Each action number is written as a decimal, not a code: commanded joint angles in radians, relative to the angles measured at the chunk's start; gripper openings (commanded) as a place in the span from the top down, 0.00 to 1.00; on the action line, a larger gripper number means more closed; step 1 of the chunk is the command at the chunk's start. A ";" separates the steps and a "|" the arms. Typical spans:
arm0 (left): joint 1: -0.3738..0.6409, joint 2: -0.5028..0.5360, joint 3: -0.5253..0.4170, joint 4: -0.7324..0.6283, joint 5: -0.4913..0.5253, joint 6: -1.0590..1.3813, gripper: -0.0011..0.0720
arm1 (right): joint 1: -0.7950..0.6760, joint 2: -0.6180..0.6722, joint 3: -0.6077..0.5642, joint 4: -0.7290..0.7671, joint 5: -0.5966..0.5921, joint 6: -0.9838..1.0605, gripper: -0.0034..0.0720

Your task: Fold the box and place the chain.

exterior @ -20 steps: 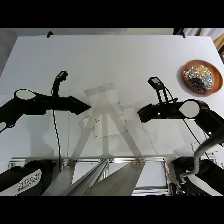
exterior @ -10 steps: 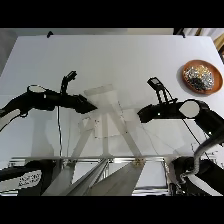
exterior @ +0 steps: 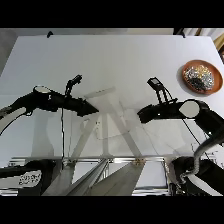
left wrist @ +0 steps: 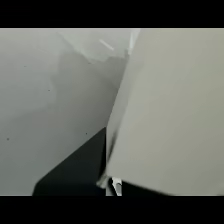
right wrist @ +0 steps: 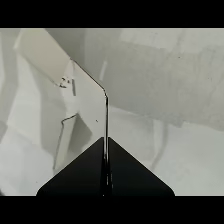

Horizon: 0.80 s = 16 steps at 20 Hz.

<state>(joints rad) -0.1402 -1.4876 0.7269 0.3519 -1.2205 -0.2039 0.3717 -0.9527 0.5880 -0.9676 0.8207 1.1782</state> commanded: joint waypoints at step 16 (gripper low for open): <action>-0.256 0.158 0.127 0.216 0.087 0.120 0.98 | 0.001 0.338 0.042 -0.175 0.302 0.152 0.68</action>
